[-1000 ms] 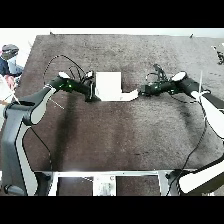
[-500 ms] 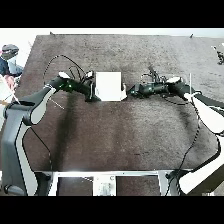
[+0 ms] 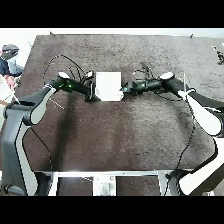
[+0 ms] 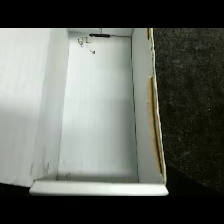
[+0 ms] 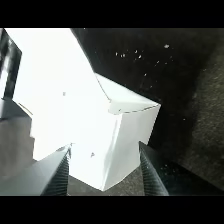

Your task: Fold the box and place the chain.

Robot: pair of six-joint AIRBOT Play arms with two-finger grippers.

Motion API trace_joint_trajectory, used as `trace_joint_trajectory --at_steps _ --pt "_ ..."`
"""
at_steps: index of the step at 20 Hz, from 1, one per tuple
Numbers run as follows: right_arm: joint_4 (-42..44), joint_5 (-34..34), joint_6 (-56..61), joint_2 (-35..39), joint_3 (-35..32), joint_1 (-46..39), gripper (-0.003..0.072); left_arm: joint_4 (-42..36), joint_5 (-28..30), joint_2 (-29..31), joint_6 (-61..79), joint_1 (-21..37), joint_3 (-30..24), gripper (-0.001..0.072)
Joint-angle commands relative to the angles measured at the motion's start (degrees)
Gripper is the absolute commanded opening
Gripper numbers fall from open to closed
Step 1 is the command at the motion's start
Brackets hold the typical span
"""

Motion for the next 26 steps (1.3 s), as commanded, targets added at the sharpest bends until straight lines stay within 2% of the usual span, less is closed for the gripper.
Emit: trace_joint_trajectory --at_steps 1,4,7,9,14,18,22,25,26 --pt "-11.7 -0.1 8.1 -0.1 4.2 2.7 0.0482 0.0 0.0 0.0 0.0 0.0 0.0 0.0469" --pt "-14.7 -0.1 9.1 -0.1 7.9 4.9 0.0482 0.0 0.0 0.0 0.0 0.0 0.0 0.0469" --pt "-25.5 -0.1 16.5 -0.1 10.8 7.3 0.0482 0.0 0.0 0.0 0.0 0.0 0.0 0.0469" --pt "-29.2 -0.1 18.4 -0.2 11.6 8.8 0.0483 0.0 0.0 0.0 0.0 0.0 0.0 0.0469" --pt "-31.3 -2.5 20.6 -0.3 11.6 10.8 0.047 0.0 -0.1 0.0 0.0 0.0 0.0 0.0469" --pt "-32.9 -2.0 23.5 -2.2 12.7 11.8 0.047 0.0 -0.1 0.0 0.0 0.0 0.0 0.0469" --pt "-43.9 1.7 30.6 -4.9 18.9 14.7 0.047 0.0 -0.1 0.0 0.0 0.0 0.0 0.0469" --pt "-49.9 2.3 37.1 -5.1 21.0 15.5 0.0469 0.0 -0.1 0.0 0.0 0.0 0.0 0.0469" --pt "-50.6 2.6 38.6 -5.5 21.4 15.5 0.0393 0.0 -0.1 0.0 0.0 0.0 0.0 0.0469"
